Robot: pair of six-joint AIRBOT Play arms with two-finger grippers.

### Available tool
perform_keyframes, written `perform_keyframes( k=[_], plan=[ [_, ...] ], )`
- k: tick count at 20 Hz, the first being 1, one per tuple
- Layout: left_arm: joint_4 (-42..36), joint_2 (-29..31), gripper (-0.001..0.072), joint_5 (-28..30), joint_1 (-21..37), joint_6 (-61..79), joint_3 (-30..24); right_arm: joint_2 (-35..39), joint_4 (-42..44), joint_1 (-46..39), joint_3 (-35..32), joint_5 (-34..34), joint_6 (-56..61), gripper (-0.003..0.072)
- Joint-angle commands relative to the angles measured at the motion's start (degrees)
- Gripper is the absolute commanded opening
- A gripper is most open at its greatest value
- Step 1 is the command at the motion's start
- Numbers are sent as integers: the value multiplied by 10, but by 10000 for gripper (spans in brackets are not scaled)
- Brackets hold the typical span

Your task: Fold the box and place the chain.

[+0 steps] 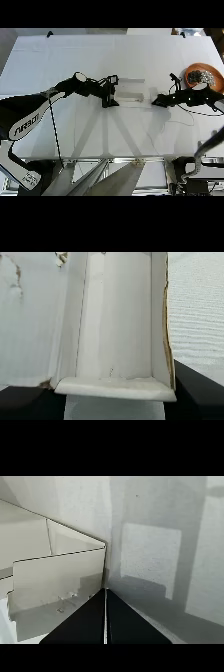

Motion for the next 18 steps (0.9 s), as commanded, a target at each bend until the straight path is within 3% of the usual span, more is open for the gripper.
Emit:
perform_keyframes(
  k=[1,9,18],
  plan=[
    [0,0,157,0,0,0,0,1,19,0,0,8,-2,0],
    [0,0,157,0,0,0,0,3,106,0,0,78,-69,1],
    [0,0,157,0,0,0,0,30,133,0,0,82,-93,2]
  ],
)
